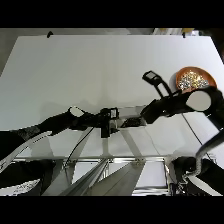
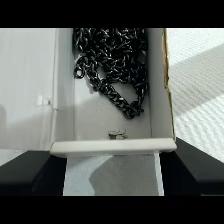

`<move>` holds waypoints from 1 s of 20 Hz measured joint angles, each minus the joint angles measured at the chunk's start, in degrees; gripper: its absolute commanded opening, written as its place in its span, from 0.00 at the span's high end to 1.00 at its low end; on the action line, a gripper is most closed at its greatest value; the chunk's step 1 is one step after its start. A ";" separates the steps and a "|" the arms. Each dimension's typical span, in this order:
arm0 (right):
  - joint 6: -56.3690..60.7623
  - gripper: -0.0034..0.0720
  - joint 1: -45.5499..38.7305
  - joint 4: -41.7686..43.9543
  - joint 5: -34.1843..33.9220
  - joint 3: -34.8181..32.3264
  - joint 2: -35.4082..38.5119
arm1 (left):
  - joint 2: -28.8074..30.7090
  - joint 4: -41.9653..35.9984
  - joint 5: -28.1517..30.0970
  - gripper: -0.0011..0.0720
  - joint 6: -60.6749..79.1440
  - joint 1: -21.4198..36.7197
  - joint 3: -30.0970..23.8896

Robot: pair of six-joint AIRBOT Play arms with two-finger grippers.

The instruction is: Fold the box and place the chain.

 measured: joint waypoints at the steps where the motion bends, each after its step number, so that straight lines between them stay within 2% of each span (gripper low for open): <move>1: -0.52 0.82 -2.10 -0.39 0.72 0.74 -0.07 | 0.00 0.00 0.00 0.48 0.00 0.00 0.00; 4: -1.84 0.83 -9.22 -1.57 2.12 1.88 -0.96 | 0.00 0.00 0.00 0.48 0.00 0.00 0.00; 5: -2.86 0.91 -11.69 -1.92 2.58 2.03 -1.62 | 0.00 0.00 0.00 0.48 0.00 0.00 0.00; 6: -4.37 0.94 -13.66 -2.21 3.06 2.16 -2.38 | 0.00 0.00 0.00 0.48 0.00 0.00 0.00; 12: -27.41 0.92 -18.25 -2.27 6.43 2.40 -10.12 | 0.00 0.02 0.00 0.48 -0.02 0.00 0.00; 13: -31.52 0.75 -18.45 -2.34 6.43 2.40 -11.45 | 0.00 0.02 0.00 0.48 0.00 0.00 0.00; 14: -35.06 0.46 -18.58 -2.38 6.27 2.38 -12.61 | 0.00 0.00 0.00 0.48 -0.02 0.00 0.00; 15: -38.45 0.45 -18.69 -2.21 5.75 2.32 -13.68 | 0.00 0.00 0.00 0.48 -0.02 0.00 0.00; 16: -41.40 0.48 -18.75 -1.90 5.14 2.21 -14.71 | 0.00 0.00 0.00 0.48 -0.02 0.00 0.00; 17: -44.15 0.66 -18.80 -1.38 4.81 2.10 -15.54 | 0.00 0.00 0.00 0.48 -0.02 0.00 0.00; 18: -47.47 0.75 -18.84 -0.48 4.48 1.86 -16.39 | 0.00 0.00 0.00 0.48 0.00 0.00 0.00; 20: -54.84 0.75 -18.88 2.45 4.11 1.05 -17.57 | 0.00 0.00 0.00 0.48 0.00 0.00 0.00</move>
